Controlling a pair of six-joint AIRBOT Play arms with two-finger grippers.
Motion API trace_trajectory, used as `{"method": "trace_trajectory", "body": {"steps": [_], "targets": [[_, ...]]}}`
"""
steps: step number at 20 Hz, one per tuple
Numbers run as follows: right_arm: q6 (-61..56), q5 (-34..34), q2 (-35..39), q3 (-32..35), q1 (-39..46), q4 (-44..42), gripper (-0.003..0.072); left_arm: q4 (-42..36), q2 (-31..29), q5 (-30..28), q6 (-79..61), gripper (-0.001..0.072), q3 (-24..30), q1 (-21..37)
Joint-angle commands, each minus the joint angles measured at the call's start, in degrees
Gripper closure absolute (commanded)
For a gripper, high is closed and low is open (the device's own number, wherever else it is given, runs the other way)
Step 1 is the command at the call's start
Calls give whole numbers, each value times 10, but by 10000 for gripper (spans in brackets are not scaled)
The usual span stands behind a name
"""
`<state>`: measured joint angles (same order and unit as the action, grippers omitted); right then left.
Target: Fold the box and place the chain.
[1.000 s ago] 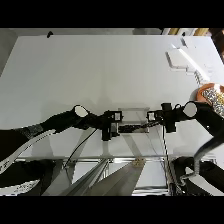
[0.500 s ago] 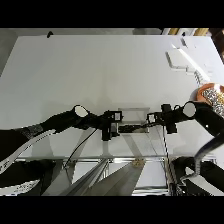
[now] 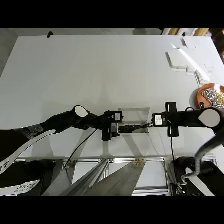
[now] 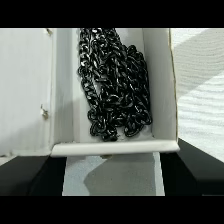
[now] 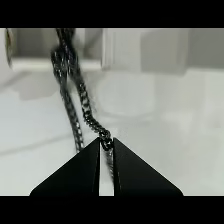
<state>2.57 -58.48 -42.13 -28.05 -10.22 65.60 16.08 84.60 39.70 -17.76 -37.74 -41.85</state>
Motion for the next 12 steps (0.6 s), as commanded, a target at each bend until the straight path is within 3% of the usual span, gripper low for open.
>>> {"method": "trace_trajectory", "body": {"steps": [1, 5, 8, 12], "targets": [[-5, -34, 57, 0, -45, -143, 674, 0, 0, 0, 0, 542, 0, 0], [-7, 47, 52, 0, -156, -233, 674, 0, 0, 0, 0, 542, 0, 0], [-13, 139, 34, 0, -226, -241, 674, 0, 0, 0, 0, 542, 0, 0], [-32, 173, -15, 0, -254, -240, 674, 0, 0, 0, 0, 542, 0, 0]]}}
